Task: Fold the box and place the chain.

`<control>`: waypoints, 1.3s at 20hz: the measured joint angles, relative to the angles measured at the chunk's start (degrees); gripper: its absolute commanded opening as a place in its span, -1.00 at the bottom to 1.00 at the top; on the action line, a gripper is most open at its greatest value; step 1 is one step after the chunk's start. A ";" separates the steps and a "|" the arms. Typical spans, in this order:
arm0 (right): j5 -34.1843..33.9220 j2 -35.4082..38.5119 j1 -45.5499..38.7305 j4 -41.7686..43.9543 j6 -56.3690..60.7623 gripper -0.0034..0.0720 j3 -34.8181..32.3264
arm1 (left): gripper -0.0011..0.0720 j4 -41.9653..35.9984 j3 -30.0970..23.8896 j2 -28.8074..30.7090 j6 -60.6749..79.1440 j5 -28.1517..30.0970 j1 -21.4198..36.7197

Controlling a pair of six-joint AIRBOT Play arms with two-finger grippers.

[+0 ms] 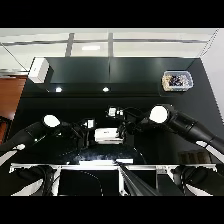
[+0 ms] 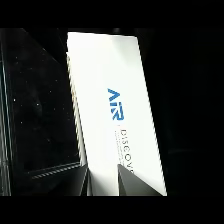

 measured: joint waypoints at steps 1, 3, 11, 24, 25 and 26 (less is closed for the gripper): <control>-0.02 0.00 0.00 0.00 0.13 -0.38 0.00 | -0.17 0.00 0.00 0.00 0.02 0.00 0.00; -0.02 -0.04 0.07 -0.02 0.17 -0.37 0.00 | -0.17 0.00 0.00 0.00 0.02 0.00 0.00; -0.20 -0.35 0.55 -0.11 0.83 -0.16 -0.13 | -0.17 0.02 0.00 0.00 0.11 -0.02 0.00; 0.00 -0.50 1.07 -1.77 4.87 -0.16 -0.44 | -0.17 0.02 0.00 0.00 -0.07 -0.07 0.00; 0.28 -0.11 1.01 -2.32 5.22 -0.16 -0.33 | -0.17 0.00 0.00 0.00 -0.07 -0.07 0.00; 0.81 0.37 0.87 -2.71 5.77 -0.16 -0.15 | -0.17 0.02 0.00 0.00 -0.07 -0.20 0.00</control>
